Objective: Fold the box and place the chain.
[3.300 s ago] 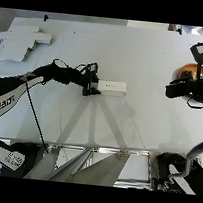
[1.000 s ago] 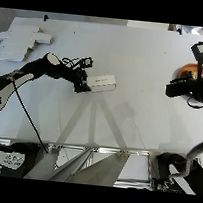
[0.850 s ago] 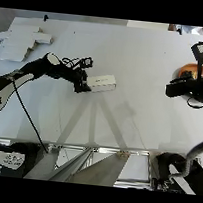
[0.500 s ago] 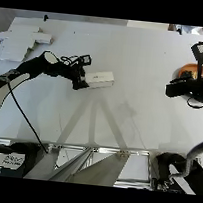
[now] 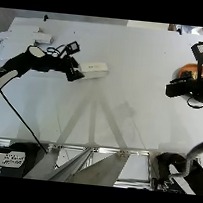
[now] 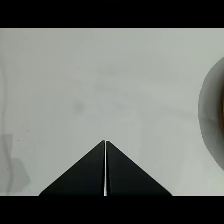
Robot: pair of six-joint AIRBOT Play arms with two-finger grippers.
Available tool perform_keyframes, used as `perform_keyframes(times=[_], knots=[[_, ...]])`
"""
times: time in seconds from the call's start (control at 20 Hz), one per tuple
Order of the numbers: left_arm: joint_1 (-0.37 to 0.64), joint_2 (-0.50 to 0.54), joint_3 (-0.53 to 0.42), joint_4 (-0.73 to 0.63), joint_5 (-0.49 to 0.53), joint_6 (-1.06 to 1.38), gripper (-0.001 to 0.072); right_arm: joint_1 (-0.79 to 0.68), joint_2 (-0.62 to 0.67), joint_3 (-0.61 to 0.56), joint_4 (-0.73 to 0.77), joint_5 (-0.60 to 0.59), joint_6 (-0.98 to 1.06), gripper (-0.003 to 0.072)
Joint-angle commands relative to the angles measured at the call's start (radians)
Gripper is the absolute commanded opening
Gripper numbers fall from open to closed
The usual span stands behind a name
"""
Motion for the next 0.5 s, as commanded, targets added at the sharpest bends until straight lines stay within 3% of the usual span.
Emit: perform_keyframes(times=[0.0,0.15,0.45], knots=[[0.076,0.001,0.001,-0.076,0.005,-0.001,0.0003,0.0,0.001,0.0,0.0,0.0,0.0,0.0011],[0.133,0.001,0.001,-0.085,0.03,-0.004,0.0003,0.0,0.001,0.0,0.0,0.0,0.0,0.0011],[0.234,0.001,0.001,-0.085,0.192,-0.065,0.0002,0.0,0.001,0.0,0.0,0.0,0.0,0.0011]])
